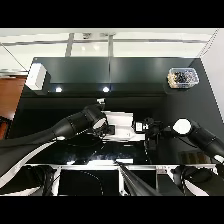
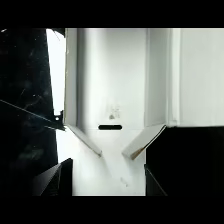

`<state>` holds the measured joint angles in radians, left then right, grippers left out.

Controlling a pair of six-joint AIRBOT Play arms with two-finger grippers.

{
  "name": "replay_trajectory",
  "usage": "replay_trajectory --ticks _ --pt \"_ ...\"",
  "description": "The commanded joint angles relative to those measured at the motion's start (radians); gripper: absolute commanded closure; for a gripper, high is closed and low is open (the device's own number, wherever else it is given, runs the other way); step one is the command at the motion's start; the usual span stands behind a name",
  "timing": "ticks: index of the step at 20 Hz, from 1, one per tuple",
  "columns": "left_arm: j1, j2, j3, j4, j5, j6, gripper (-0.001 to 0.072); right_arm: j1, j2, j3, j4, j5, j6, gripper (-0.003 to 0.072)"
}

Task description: Fold the box and place the chain.

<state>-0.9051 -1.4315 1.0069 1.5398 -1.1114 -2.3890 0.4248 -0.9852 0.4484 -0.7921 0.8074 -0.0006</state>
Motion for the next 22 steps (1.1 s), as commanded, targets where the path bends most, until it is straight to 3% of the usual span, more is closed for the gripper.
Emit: replay_trajectory --ticks 1,2,4,6,16,22 --pt "0.001 0.001 0.0 0.0 0.0 0.0 0.0687 0.034 -0.05 0.0 0.04 -0.085 -0.063 0.0064" --pt "0.001 0.001 0.0 0.0 0.001 0.0 0.0687 0.048 -0.068 0.0 0.045 -0.098 -0.063 0.0066" --pt "0.001 0.001 0.0 -0.008 -0.005 0.001 0.0687 0.065 -0.079 0.0 0.075 -0.098 -0.062 0.0271" --pt "0.001 0.001 0.0 -0.007 -0.01 0.001 0.0687 0.069 -0.079 0.0 0.077 -0.108 -0.059 0.0422" --pt "0.001 0.001 0.0 -0.007 -0.008 0.001 0.0686 0.07 -0.105 0.0 0.33 -0.135 -0.045 0.0441" --pt "0.001 0.001 0.0 -0.007 0.007 0.001 0.0686 0.07 -0.134 0.0 0.377 -0.133 -0.034 0.0441"
